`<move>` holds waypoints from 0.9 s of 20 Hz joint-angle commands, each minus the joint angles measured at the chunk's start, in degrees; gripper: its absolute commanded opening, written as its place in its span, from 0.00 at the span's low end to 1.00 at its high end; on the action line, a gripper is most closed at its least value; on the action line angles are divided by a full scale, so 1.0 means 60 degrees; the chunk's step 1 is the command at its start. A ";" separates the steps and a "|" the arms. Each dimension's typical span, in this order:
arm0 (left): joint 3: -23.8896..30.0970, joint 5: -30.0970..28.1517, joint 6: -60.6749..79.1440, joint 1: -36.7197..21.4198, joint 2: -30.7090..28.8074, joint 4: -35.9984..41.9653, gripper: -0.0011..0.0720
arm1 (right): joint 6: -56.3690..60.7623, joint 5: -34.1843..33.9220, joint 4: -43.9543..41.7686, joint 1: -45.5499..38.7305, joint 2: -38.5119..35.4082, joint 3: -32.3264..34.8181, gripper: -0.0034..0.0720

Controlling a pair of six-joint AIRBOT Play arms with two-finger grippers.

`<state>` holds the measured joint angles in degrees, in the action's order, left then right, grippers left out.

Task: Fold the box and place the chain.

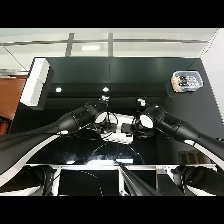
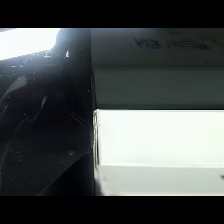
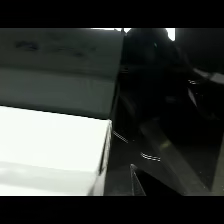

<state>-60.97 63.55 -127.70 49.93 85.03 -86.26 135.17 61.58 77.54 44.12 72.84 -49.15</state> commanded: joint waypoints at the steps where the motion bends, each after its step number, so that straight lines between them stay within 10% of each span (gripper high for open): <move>1: -0.0004 -0.0004 -0.0004 -0.0007 0.0000 -0.0004 0.05 | 0.0215 0.0091 -0.0029 0.0076 0.0197 -0.0015 0.55; 13: -0.0004 -0.0004 0.0000 -0.0004 0.0000 -0.0004 0.05 | 0.0692 0.0291 -0.0069 0.0098 0.0656 -0.0339 0.54; 18: -0.0004 -0.0007 0.0000 -0.0004 0.0000 -0.0004 0.05 | 0.0634 0.0386 -0.0058 0.0109 0.0659 -0.0339 0.17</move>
<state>-60.97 63.48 -127.72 49.95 85.06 -86.15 139.13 63.42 77.01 44.73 76.73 -51.11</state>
